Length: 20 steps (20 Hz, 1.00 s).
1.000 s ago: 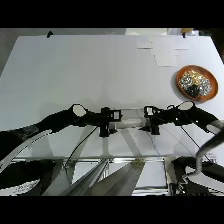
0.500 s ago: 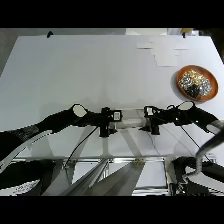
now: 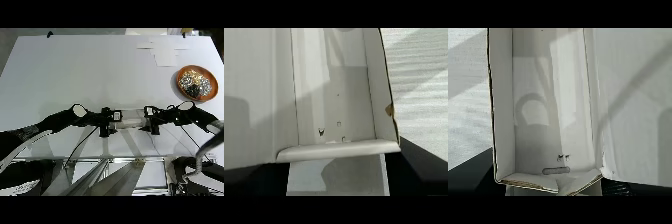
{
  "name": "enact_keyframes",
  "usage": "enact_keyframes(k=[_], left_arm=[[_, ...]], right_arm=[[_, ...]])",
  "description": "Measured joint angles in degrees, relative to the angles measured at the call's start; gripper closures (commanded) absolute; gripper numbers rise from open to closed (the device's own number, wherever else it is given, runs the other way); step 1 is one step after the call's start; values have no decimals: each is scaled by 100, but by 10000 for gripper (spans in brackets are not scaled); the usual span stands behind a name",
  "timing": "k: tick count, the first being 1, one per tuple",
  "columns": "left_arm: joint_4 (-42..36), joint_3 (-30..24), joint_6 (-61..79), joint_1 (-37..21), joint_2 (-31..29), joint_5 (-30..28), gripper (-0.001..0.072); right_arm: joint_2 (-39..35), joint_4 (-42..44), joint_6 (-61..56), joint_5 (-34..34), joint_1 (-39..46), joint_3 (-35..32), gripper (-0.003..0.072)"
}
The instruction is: Fold the box and place the chain.
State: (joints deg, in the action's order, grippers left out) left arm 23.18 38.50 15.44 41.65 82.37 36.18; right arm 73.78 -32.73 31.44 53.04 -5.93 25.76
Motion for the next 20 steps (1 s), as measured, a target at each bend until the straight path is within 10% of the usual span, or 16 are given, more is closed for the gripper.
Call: enact_keyframes(k=[1, 3, 20], left_arm=[[0, 0, 0, 0, 0, 2, 576], [0, 0, 7, 2, 2, 0, 576], [0, -2, 2, 9, 4, 9, 576]], right_arm=[[0, 7, 2, 15, 0, 0, 269], [0, 13, -46, 61, 0, -2, -19], [-1794, -2612, -3169, 63, 0, -2, 48]])
